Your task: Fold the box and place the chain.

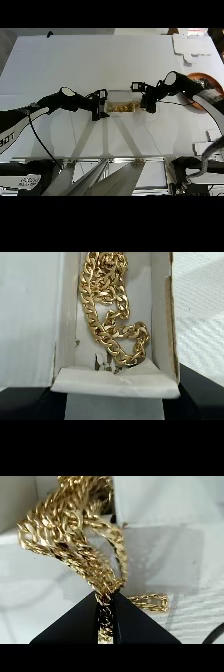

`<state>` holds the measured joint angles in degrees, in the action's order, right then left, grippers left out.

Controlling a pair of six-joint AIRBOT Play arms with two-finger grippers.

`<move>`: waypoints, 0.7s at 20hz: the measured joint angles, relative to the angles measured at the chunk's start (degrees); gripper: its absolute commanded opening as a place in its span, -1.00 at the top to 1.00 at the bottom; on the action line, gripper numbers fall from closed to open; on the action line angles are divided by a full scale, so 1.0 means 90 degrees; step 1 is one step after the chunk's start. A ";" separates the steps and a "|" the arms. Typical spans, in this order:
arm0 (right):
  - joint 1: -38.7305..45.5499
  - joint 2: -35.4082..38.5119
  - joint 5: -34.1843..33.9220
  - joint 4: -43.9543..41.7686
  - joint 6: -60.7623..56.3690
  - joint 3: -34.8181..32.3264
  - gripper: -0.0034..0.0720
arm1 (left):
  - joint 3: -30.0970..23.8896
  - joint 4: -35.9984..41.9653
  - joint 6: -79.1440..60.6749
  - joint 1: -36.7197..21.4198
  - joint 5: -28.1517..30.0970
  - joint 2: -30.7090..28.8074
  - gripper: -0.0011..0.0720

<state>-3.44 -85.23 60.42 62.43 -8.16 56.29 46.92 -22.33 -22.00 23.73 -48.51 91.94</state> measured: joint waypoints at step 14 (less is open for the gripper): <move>-0.1042 0.1715 -0.0940 0.0007 -0.2115 0.0053 0.89 | 0.0000 0.0002 0.0000 0.0000 0.0000 0.0000 0.21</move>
<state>-12.82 -69.80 51.96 62.50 -27.20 56.77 46.92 -22.31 -22.00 23.73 -48.51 91.94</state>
